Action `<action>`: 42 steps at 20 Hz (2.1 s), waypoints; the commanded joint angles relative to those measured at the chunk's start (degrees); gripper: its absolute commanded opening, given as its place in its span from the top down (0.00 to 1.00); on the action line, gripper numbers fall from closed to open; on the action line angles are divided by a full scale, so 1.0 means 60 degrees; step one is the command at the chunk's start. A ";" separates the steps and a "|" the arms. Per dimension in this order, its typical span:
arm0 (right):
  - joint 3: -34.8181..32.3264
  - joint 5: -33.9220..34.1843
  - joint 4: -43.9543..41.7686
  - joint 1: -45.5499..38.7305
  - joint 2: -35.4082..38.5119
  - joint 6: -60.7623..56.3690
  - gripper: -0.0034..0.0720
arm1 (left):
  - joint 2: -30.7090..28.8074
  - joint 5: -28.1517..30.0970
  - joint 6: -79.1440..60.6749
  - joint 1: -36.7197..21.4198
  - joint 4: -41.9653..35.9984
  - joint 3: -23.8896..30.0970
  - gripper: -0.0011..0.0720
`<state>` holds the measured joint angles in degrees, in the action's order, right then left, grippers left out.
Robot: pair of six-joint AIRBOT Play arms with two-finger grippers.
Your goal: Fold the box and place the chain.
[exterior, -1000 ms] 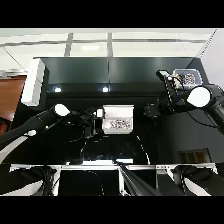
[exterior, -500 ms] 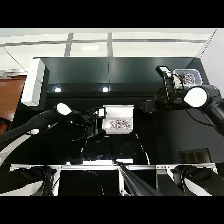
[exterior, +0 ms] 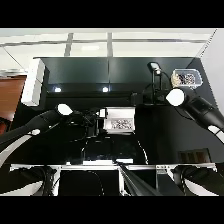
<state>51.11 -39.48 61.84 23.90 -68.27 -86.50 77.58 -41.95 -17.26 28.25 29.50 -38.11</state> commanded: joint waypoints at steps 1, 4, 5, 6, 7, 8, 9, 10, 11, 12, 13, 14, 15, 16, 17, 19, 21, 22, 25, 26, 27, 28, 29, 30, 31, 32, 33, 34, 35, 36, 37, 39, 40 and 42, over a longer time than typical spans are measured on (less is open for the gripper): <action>0.0018 -0.1271 -0.0929 0.0044 -0.0331 0.2568 0.03 | 0.0007 0.0004 -0.0026 0.0018 -0.0018 -0.0007 0.44; 0.0328 -0.2874 -0.0987 0.0044 -0.0164 0.6328 0.03 | 0.0007 0.0004 -0.0029 0.0018 -0.0015 -0.0007 0.44; 0.0346 -0.3100 -0.0994 0.0044 -0.0073 0.7282 0.03 | 0.0007 0.0004 -0.0026 0.0018 -0.0015 -0.0007 0.44; 0.0346 -0.3286 -0.1031 0.0044 -0.0051 0.8014 0.03 | 0.0007 0.0000 -0.0029 0.0018 -0.0015 -0.0007 0.44; 0.0346 -0.3515 -0.1100 0.0047 -0.0051 0.8714 0.03 | 0.0007 0.0000 -0.0029 0.0018 -0.0015 -0.0007 0.44; 0.0346 -0.3730 -0.1188 0.0080 -0.0055 0.9439 0.03 | 0.0007 0.0000 -0.0029 0.0018 -0.0015 -0.0007 0.44; 0.0342 -0.3734 -0.1359 0.0087 -0.0055 1.0098 0.03 | 0.0007 0.0000 -0.0033 0.0018 -0.0015 -0.0007 0.44; 0.0291 -0.3508 -0.1628 0.0087 -0.0062 1.0404 0.03 | 0.0007 0.0000 -0.0033 0.0018 -0.0007 -0.0007 0.44; 0.0178 -0.3264 -0.1869 0.0087 -0.0073 1.0721 0.03 | 0.0007 -0.0004 -0.0033 0.0018 -0.0004 -0.0007 0.44; 0.0069 -0.3184 -0.1985 0.0087 -0.0102 1.1027 0.03 | 0.0007 -0.0004 -0.0033 0.0018 -0.0004 -0.0007 0.44; -0.0040 -0.3155 -0.2033 0.0087 -0.0149 1.1238 0.03 | 0.0007 -0.0004 -0.0033 0.0022 -0.0004 -0.0007 0.44; -0.0117 -0.3122 -0.2036 0.0087 -0.0200 1.1253 0.03 | 0.0007 0.0000 -0.0033 0.0025 0.0000 -0.0007 0.44; -0.0146 -0.3129 -0.2051 0.0091 -0.0248 1.1256 0.06 | 0.0007 -0.0004 -0.0033 0.0025 0.0000 -0.0007 0.44; -0.0149 -0.3129 -0.2051 0.0117 -0.0273 1.1256 0.07 | 0.0007 0.0000 -0.0033 0.0025 0.0000 -0.0007 0.44; -0.0146 -0.3133 -0.2102 0.0160 -0.0277 1.1275 0.07 | 0.0007 -0.0004 -0.0033 0.0025 0.0000 -0.0007 0.44; -0.0146 -0.3319 -0.2346 0.0240 -0.0277 1.1533 0.07 | 0.0007 -0.0004 -0.0036 0.0025 0.0000 -0.0007 0.44; -0.0146 -0.3450 -0.2433 0.0321 -0.0277 1.1533 0.07 | 0.0007 -0.0004 -0.0036 0.0025 0.0000 -0.0007 0.44; -0.0146 -0.3493 -0.2444 0.0324 -0.0277 1.1533 0.07 | 0.0007 -0.0004 -0.0040 0.0025 0.0004 -0.0007 0.44; -0.0149 -0.3523 -0.2313 0.0324 -0.0288 1.1537 0.07 | 0.0007 -0.0007 -0.0040 0.0025 0.0004 -0.0007 0.44; -0.0149 -0.3523 -0.2175 0.0321 -0.0299 1.1533 0.07 | 0.0007 -0.0007 -0.0044 0.0025 0.0004 -0.0007 0.44; -0.0153 -0.3530 -0.1938 0.0321 -0.0306 1.1526 0.07 | 0.0007 -0.0007 -0.0044 0.0025 0.0004 -0.0007 0.44; -0.0153 -0.3523 -0.1708 0.0321 -0.0306 1.1526 0.07 | 0.0007 -0.0011 -0.0047 0.0029 0.0004 -0.0007 0.44; -0.0153 -0.3490 -0.1548 0.0321 -0.0306 1.1515 0.07 | 0.0007 -0.0011 -0.0047 0.0025 0.0004 -0.0007 0.44; -0.0153 -0.3475 -0.1534 0.0321 -0.0306 1.1475 0.15 | 0.0007 -0.0011 -0.0047 0.0029 0.0004 -0.0007 0.44; -0.0149 -0.3483 -0.1541 0.0321 -0.0306 1.1369 0.42 | 0.0007 -0.0011 -0.0047 0.0025 0.0004 -0.0007 0.44; -0.0149 -0.3483 -0.1545 0.0321 -0.0302 1.1216 0.58 | 0.0007 -0.0011 -0.0051 0.0029 0.0004 -0.0007 0.44; -0.0149 -0.3486 -0.1541 0.0321 -0.0302 1.1122 0.64 | 0.0007 -0.0011 -0.0051 0.0029 0.0004 -0.0007 0.44; -0.0146 -0.3486 -0.1545 0.0321 -0.0288 1.1122 0.64 | 0.0007 -0.0011 -0.0051 0.0029 0.0004 -0.0007 0.44; -0.0135 -0.3486 -0.1552 0.0321 -0.0277 1.1122 0.64 | 0.0007 -0.0011 -0.0051 0.0029 0.0004 -0.0007 0.44; -0.0135 -0.3490 -0.1555 0.0321 -0.0273 1.1122 0.64 | 0.0007 -0.0011 -0.0051 0.0029 0.0004 -0.0007 0.44; -0.0135 -0.3493 -0.1555 0.0321 -0.0273 1.1118 0.64 | 0.0007 -0.0011 -0.0051 0.0029 0.0004 -0.0007 0.44; -0.0138 -0.3526 -0.1559 0.0321 -0.0277 1.1096 0.64 | 0.0007 -0.0015 -0.0051 0.0029 0.0004 -0.0007 0.44; -0.0138 -0.3523 -0.1559 0.0321 -0.0284 1.1096 0.64 | 0.0007 -0.0011 -0.0051 0.0029 0.0004 -0.0007 0.44; -0.0138 -0.3515 -0.1585 0.0346 -0.0306 1.1096 0.52 | 0.0007 -0.0011 -0.0051 0.0029 0.0004 -0.0007 0.44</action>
<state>50.24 -60.64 52.31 25.82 -70.02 -19.75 77.60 -42.00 -17.54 28.38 29.47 -38.11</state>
